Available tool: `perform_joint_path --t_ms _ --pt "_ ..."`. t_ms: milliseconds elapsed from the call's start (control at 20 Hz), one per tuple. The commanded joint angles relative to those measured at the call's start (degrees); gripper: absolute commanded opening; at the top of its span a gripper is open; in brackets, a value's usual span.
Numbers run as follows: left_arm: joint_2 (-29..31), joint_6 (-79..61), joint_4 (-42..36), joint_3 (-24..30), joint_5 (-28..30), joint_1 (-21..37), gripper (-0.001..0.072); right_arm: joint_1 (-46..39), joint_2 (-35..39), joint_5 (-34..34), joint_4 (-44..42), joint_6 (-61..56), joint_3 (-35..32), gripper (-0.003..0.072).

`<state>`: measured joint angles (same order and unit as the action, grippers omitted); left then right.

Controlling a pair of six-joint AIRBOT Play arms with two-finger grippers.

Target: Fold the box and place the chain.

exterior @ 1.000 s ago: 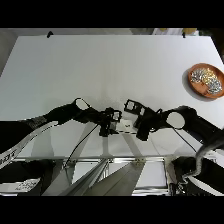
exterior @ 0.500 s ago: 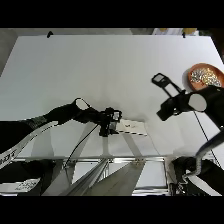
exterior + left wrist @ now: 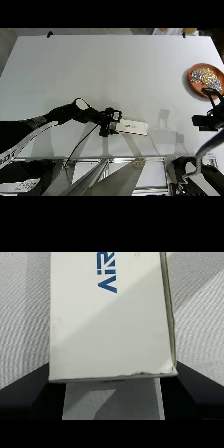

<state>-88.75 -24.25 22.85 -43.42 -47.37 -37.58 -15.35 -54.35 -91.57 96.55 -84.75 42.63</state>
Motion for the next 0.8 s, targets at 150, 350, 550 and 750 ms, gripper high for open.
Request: perform_joint_path --t_ms 150,350,550,750 --pt "0.0 -0.3 -0.1 0.0 0.0 0.0 0.0253 -3.4 0.0 -5.0 0.1 -0.7 0.0 0.0017" --pt "0.0 1.3 -2.8 0.0 0.1 -0.3 0.0207 -3.4 0.0 -5.1 0.1 -0.7 0.0 0.0017" --pt "4.1 12.7 1.2 0.0 -0.5 1.7 0.0208 -3.4 0.0 -5.1 0.1 -0.7 0.0 0.0017" --pt "17.6 39.3 15.7 0.0 -3.3 9.9 0.0208 -3.4 0.0 -5.1 0.1 -0.7 0.0 0.0017"
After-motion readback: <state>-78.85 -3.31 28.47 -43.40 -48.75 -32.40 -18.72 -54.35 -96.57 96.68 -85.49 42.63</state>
